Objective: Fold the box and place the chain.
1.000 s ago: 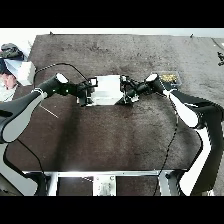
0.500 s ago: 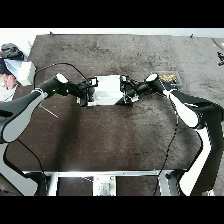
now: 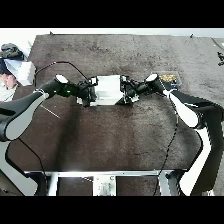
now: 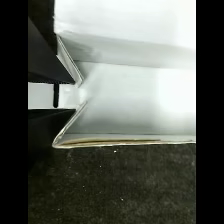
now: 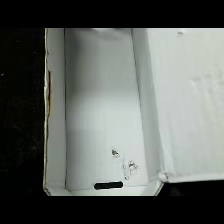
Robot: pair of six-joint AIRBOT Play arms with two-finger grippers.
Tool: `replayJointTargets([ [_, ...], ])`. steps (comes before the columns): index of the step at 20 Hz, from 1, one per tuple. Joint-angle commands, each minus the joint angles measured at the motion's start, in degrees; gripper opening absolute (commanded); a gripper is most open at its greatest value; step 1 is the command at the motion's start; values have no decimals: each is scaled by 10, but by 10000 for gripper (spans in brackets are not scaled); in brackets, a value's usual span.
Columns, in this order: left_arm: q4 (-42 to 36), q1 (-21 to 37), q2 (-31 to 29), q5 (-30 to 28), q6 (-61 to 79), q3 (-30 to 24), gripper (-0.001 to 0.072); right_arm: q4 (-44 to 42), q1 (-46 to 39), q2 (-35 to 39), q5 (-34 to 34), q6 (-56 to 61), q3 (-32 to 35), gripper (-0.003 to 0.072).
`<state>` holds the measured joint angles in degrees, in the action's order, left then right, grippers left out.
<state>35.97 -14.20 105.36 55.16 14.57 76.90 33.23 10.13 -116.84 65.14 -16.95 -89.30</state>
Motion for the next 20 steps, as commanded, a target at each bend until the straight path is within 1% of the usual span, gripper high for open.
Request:
replayJointTargets([
  [1, -29, 0, 10, 8, 25, 0, 166, 0, 0, 0, 0, 1, 0, 444],
  [2, -42, 0, 10, 9, 29, 0, 171, 0, 0, 0, 0, 1, 0, 444],
  [3, -55, -1, 10, 9, 36, 0, 193, 0, 0, 0, 0, 1, 0, 444],
  [4, -71, 0, 10, 10, 40, 0, 194, 0, 0, 0, 0, 1, 0, 444],
  [8, -77, 0, 10, 11, 40, 0, 196, 0, 0, 0, 0, 1, 0, 444],
  [9, -77, 0, 10, 10, 40, 0, 281, 0, 0, 0, 0, 1, 0, 444],
  [10, -77, 0, 10, 10, 38, 0, 515, 0, 0, 0, 0, 1, 0, 444],
  [11, -77, 0, 10, 9, 39, 0, 548, 0, 0, 0, 0, 1, 0, 444],
  [17, -76, 0, 9, -3, 39, 0, 547, 0, 0, 0, 0, 1, 0, 444],
  [18, -75, 2, 9, -7, 34, 0, 535, 0, 0, 0, 0, 1, 0, 444],
  [19, -71, 9, 8, -7, 33, 0, 399, 0, 0, 0, 0, 1, 0, 444],
  [20, -66, 20, 7, -4, 33, 0, 314, 0, 0, 0, 0, 1, 0, 444],
])
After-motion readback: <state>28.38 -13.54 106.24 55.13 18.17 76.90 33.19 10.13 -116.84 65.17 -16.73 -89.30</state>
